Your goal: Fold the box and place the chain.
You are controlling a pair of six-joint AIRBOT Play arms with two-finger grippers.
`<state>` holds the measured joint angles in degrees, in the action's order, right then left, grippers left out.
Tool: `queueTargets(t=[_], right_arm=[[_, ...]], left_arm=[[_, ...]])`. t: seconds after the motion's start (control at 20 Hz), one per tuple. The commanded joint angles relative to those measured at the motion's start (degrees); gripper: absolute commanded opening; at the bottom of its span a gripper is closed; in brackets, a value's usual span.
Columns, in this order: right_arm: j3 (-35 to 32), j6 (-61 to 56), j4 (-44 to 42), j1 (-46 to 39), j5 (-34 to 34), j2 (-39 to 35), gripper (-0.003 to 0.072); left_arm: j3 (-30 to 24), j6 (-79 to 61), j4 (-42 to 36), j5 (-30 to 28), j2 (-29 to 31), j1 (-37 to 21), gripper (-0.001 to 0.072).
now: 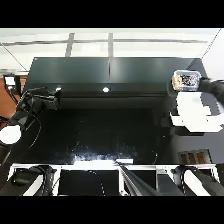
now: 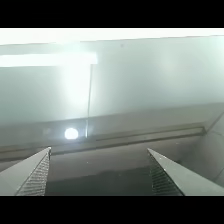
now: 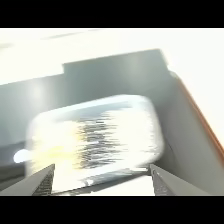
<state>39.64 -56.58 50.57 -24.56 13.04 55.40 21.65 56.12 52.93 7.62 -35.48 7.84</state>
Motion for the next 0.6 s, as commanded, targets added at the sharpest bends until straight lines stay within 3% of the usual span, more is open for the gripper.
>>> queueTargets(t=[0.0, 0.1, 0.2, 0.4, 0.5, 0.55], right_arm=[[13.5, -11.5, 3.6, -19.6, 17.2, 12.4, 0.0685], [21.0, -18.3, 12.7, -28.3, 32.5, 19.6, 0.0675], [24.8, -15.7, 14.8, -33.0, 41.7, 24.9, 0.0676], [29.2, -1.0, 15.0, -32.9, 50.6, 32.4, 0.0675], [31.1, 3.1, 19.1, -30.2, 51.7, 34.8, 0.0675], [32.2, 3.2, 21.9, -28.7, 51.7, 35.7, 0.0614]], left_arm=[[0.0, 0.0, -1.0, -0.3, -1.5, 0.0, 0.0716], [0.0, -0.5, -0.9, 3.3, -1.5, 0.0, 0.0716], [0.0, -0.6, -0.9, 6.9, -2.1, 0.0, 0.0716], [0.0, -0.6, -0.9, 10.1, -4.4, 0.0, 0.0716], [0.0, -0.6, -1.0, 10.7, -5.4, 0.0, 0.0716], [0.0, -0.6, -1.0, 11.0, -5.5, 0.0, 0.0716]])
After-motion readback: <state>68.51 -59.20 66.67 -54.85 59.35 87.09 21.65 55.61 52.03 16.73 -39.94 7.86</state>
